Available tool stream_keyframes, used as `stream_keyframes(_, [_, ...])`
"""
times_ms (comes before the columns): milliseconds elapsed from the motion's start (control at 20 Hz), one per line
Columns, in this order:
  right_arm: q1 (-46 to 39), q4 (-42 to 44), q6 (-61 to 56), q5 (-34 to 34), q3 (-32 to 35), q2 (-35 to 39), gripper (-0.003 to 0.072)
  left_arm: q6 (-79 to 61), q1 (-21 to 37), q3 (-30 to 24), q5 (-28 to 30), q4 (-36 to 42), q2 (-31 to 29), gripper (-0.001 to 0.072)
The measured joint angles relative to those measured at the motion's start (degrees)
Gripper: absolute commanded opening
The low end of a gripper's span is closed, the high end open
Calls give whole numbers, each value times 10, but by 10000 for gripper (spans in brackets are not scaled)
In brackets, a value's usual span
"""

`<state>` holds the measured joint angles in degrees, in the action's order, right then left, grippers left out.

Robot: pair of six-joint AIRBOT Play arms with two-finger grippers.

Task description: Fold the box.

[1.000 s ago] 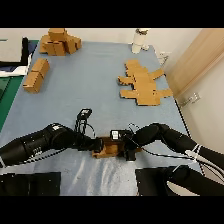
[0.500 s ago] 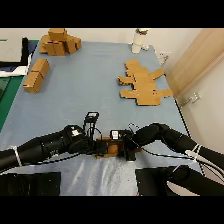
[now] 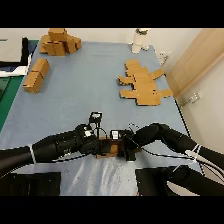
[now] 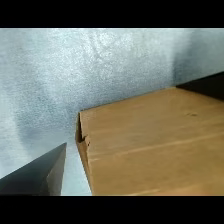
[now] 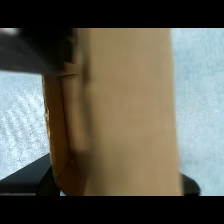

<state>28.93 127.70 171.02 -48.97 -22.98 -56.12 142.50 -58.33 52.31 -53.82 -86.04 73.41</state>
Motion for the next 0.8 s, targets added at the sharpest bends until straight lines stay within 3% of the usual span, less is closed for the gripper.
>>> stream_keyframes(300, [0,0,0,0,0,0,498,74,-15,50,-53,-19,54,540])
stream_keyframes(350, [0,0,0,0,0,0,498,85,-16,53,-54,-19,59,497])
stream_keyframes(450, [0,0,0,0,0,0,498,105,-18,57,-60,-21,66,120])
stream_keyframes(500, [0,0,0,0,0,0,498,112,-19,59,-65,-22,67,27])
stream_keyframes(800, [0,0,0,0,0,0,497,129,-20,62,-73,-24,72,15])
